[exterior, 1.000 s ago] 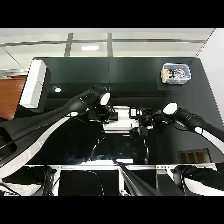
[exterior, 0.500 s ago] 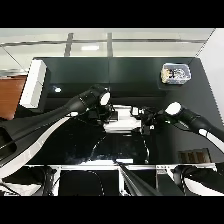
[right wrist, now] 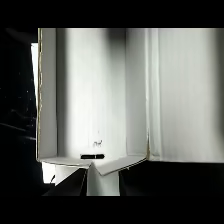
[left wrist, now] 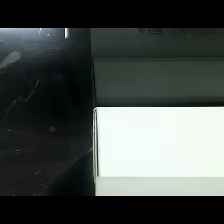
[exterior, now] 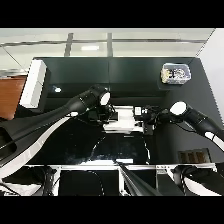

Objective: Fold the box and place the chain.

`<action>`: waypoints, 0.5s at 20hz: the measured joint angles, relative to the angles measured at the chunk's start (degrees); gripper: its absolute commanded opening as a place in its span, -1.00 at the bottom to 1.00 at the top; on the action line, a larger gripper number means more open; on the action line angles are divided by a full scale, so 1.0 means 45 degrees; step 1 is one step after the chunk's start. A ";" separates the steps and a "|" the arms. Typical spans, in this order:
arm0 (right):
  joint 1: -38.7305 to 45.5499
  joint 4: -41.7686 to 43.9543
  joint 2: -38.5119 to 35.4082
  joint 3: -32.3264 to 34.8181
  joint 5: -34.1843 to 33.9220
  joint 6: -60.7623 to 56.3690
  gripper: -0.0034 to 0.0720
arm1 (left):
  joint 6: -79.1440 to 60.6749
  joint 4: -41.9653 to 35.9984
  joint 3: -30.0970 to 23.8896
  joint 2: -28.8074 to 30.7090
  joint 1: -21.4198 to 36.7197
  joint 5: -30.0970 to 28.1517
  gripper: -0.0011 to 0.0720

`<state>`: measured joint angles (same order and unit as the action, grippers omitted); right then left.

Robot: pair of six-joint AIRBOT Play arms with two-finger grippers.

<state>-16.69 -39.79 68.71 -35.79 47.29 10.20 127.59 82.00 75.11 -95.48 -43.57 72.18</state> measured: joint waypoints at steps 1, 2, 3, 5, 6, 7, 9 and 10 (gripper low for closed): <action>0.0000 0.0277 0.0053 0.0000 -0.0005 0.0019 -0.33 | 0.0000 0.0005 0.0000 0.0000 0.0000 0.0000 -0.90; -0.0015 0.0651 0.0155 0.0000 -0.0019 0.0058 -0.33 | 0.0005 0.0005 0.0000 0.0000 0.0000 0.0015 -0.90; -0.0053 0.1015 0.0272 0.0000 -0.0087 0.0063 -0.33 | 0.0010 0.0015 0.0000 0.0000 0.0000 0.0019 -0.90; -0.0199 0.1671 0.0539 0.0000 -0.0151 0.0083 0.17 | 0.0010 0.0044 0.0000 0.0000 0.0010 0.0029 -0.90; -0.0267 0.1914 0.0661 0.0000 -0.0194 0.0102 0.20 | 0.0015 0.0049 0.0000 0.0000 0.0005 0.0024 -0.90; -0.0316 0.2098 0.0748 0.0015 -0.0257 0.0102 0.13 | 0.0010 0.0058 0.0000 -0.0005 0.0010 0.0015 -0.90; -0.0379 0.2370 0.0879 0.0015 -0.0340 -0.0044 -0.22 | 0.0005 -0.0005 0.0000 -0.0005 0.0010 -0.0034 -0.90; -0.0403 0.2497 0.0908 0.0015 -0.0335 -0.0306 0.13 | 0.0005 -0.0053 0.0000 -0.0005 0.0000 -0.0063 -0.90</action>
